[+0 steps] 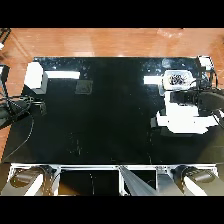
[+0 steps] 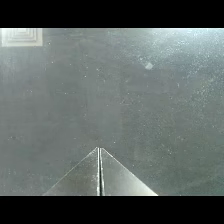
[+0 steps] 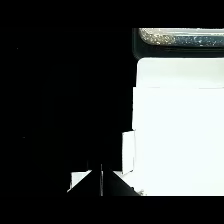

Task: Fold the box and place the chain.

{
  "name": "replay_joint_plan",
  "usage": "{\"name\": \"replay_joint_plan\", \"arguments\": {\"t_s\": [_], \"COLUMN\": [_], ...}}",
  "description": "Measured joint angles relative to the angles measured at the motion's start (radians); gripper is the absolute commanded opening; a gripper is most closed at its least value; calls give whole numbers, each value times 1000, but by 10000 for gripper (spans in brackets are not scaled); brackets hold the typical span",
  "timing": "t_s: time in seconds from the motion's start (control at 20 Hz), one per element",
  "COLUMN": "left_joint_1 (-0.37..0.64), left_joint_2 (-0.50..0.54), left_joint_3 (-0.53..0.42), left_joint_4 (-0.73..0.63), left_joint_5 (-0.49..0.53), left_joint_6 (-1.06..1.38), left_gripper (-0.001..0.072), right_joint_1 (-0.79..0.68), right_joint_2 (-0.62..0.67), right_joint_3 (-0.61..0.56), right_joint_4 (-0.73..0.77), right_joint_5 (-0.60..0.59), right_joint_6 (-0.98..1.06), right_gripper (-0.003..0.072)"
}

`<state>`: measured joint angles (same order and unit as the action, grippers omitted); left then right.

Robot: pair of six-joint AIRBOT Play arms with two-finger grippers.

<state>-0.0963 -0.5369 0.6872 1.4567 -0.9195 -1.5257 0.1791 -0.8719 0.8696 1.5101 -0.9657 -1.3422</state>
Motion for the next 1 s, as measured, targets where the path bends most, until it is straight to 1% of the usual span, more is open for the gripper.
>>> {"name": "replay_joint_plan", "arguments": {"t_s": [0.75,0.9,0.95,1.0], "left_joint_1": [0,0,-1,-1], "left_joint_2": [0,0,0,0], "left_joint_3": [0,0,-1,-3], "left_joint_4": [-8,-23,-29,-40], "left_joint_5": [1,24,33,40], "left_joint_6": [0,0,0,0], "left_gripper": [16,16,19,127], "right_joint_1": [0,0,0,0], "right_joint_2": [0,0,0,0], "right_joint_3": [0,0,0,0], "right_joint_4": [0,0,0,2], "right_joint_5": [0,7,30,56], "right_joint_6": [0,0,0,1], "right_gripper": [21,21,44,382]}}
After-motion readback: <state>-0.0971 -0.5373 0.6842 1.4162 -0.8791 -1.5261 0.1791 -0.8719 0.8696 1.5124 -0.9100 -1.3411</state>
